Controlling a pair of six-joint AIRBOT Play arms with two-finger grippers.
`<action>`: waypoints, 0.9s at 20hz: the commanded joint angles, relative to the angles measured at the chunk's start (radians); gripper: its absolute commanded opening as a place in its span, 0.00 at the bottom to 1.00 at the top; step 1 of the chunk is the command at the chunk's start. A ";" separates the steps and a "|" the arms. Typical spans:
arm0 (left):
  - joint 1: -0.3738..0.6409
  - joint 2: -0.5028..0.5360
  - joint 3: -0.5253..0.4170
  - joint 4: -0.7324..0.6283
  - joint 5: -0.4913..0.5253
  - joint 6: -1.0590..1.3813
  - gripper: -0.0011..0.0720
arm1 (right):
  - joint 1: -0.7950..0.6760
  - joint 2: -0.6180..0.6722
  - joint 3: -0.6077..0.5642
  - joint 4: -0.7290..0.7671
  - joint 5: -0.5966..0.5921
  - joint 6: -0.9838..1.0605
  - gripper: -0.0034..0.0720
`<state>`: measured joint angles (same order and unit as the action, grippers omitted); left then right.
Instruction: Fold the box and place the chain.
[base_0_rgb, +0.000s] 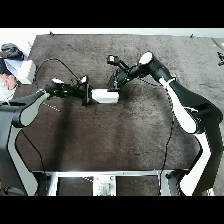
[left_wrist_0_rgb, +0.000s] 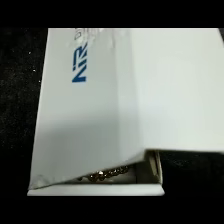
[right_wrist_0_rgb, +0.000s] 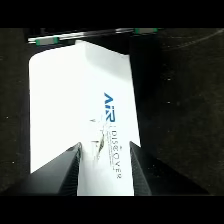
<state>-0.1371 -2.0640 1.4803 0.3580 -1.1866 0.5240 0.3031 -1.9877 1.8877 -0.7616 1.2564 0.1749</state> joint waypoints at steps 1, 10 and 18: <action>0.001 0.000 0.000 0.000 0.000 0.000 0.48 | 0.001 0.011 0.001 0.023 0.016 0.003 0.50; 0.001 0.000 0.000 0.000 0.000 0.000 0.48 | -0.032 0.076 -0.077 0.097 -0.009 -0.006 0.50; 0.001 0.000 0.000 0.000 0.000 0.000 0.48 | -0.028 0.076 -0.167 0.131 -0.013 -0.076 0.50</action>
<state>-0.1371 -2.0640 1.4803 0.3580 -1.1866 0.5240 0.2729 -1.9125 1.7378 -0.6422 1.2438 0.1238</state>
